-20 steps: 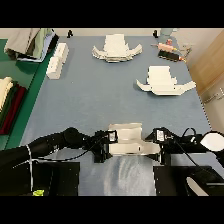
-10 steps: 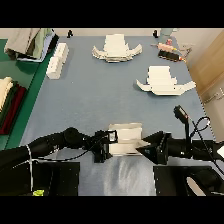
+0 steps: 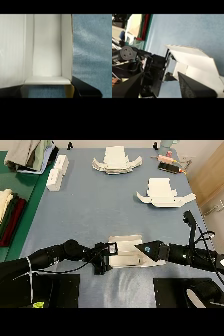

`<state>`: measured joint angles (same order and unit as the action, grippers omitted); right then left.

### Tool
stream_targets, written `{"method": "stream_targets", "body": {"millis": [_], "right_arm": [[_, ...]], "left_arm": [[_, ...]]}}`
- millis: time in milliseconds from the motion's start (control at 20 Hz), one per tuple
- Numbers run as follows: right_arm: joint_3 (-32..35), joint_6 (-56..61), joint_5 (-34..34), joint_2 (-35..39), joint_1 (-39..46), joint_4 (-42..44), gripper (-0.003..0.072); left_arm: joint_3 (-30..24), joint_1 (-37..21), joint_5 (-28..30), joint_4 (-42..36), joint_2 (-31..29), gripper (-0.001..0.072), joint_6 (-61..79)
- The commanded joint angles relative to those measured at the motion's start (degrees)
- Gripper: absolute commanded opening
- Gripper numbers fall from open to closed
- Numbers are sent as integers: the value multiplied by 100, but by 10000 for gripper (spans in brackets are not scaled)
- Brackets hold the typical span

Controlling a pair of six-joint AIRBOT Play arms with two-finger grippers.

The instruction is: Fold the box.

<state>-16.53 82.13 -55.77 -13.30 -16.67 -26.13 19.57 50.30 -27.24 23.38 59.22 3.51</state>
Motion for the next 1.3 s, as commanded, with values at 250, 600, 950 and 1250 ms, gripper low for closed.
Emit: {"method": "stream_targets", "body": {"millis": [250,600,950,1250], "right_arm": [[-4,195,79,4,0,33,711],[-4,195,90,4,4,-267,711],[-4,348,144,4,4,-444,711],[-4,348,146,4,4,-461,711]], "left_arm": [[9,-2,114,240,-160,470,33],[0,0,-225,240,-289,470,37],[-24,0,-225,256,-138,471,11],[-22,0,-179,372,-24,470,-55]]}}
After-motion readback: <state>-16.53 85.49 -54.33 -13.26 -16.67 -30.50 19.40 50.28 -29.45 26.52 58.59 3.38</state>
